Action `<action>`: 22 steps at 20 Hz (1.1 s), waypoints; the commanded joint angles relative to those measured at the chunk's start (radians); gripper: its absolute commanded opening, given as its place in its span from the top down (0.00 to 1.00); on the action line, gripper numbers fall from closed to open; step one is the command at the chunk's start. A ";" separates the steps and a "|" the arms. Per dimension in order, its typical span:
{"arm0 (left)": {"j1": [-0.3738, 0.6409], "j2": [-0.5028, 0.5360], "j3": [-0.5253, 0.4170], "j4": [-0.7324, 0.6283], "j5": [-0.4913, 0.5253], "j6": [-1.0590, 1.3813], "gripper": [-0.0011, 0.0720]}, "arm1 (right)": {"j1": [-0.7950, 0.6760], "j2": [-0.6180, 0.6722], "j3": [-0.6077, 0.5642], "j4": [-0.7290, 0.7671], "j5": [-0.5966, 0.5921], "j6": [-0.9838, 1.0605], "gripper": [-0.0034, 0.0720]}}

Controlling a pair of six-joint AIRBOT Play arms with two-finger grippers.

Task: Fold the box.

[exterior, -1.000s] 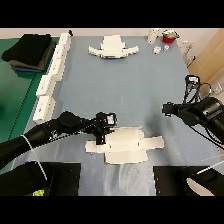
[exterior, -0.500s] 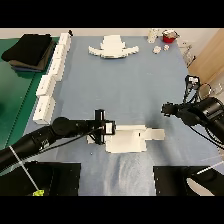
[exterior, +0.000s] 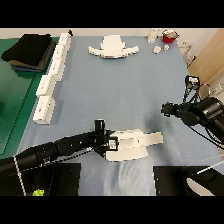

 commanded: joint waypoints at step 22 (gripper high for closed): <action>0.491 -0.158 0.346 0.015 -0.694 -0.073 0.97 | 0.000 -0.001 0.000 0.016 0.005 0.000 0.26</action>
